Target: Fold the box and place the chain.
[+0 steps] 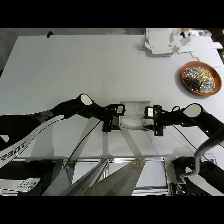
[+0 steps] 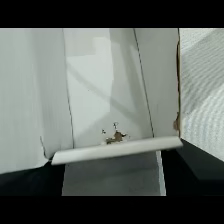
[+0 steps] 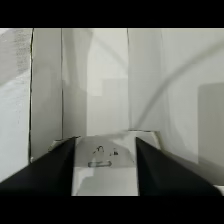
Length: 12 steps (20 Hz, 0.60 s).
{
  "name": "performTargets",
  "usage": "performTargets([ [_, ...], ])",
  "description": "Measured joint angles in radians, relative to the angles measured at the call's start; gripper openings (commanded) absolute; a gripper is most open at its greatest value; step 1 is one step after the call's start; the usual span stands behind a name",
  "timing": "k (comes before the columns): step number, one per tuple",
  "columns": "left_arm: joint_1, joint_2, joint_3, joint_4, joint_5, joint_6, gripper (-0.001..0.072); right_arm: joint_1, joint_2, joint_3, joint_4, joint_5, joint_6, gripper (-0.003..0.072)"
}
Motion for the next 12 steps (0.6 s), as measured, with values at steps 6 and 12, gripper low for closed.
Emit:
performTargets([
  [6, 0.0, 0.0, 0.0, 0.0, 0.0, 0.0, 0.0088, 0.0, 0.146, 0.0, -0.16, 0.008, 0.386, 0.0115],
  [12, 0.0, 0.0, 0.0, 0.0, 0.0, 0.0, 0.0088, -0.008, 0.336, 0.0, -0.422, -0.007, 0.977, 0.0018],
])
